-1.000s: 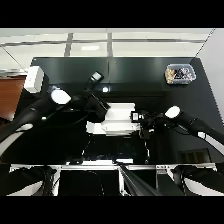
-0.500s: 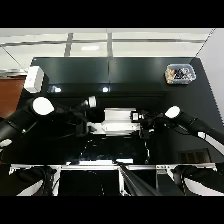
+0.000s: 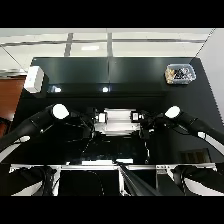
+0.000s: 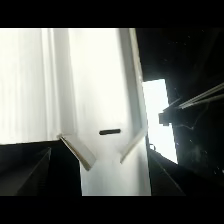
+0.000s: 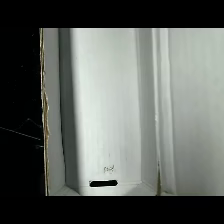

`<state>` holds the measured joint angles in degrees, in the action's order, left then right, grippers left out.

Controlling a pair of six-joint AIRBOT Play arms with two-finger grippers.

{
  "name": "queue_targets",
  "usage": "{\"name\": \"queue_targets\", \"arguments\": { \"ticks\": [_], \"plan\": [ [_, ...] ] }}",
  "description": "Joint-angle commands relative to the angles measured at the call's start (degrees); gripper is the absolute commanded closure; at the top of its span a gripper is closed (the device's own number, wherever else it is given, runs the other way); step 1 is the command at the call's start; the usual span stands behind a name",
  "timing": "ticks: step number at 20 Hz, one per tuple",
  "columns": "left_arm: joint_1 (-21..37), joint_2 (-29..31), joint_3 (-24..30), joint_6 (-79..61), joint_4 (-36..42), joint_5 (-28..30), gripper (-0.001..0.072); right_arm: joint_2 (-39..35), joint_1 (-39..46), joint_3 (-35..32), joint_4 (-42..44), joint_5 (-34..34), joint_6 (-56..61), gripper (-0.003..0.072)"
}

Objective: Fold the box and place the chain.

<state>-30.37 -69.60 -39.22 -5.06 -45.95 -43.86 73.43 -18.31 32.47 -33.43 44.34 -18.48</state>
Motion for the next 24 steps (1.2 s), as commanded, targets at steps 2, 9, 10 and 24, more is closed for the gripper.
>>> {"name": "queue_targets", "arguments": {
  "ticks": [2, 9, 10, 24],
  "plan": [
    [-0.2, -1.1, 0.1, 3.3, 0.9, 1.9, 0.0102, 0.0, 0.0, 0.0, 0.0, 0.0, 0.0, 0.0482],
    [-0.3, -1.5, 0.1, 8.5, 2.0, 1.1, 0.0324, 0.0, 0.0, 0.0, 0.0, 0.0, 0.0, 0.0482],
    [-0.3, -1.5, 0.1, 8.3, 2.8, 1.0, 0.0467, 0.0, 0.0, 0.0, 0.0, 0.0, 0.0, 0.0482],
    [-1.8, -1.7, 0.1, 8.1, 8.0, 1.8, 0.0527, 0.0, 0.0, 0.0, 0.0, 0.0, 0.0, 0.0483]
  ]
}}
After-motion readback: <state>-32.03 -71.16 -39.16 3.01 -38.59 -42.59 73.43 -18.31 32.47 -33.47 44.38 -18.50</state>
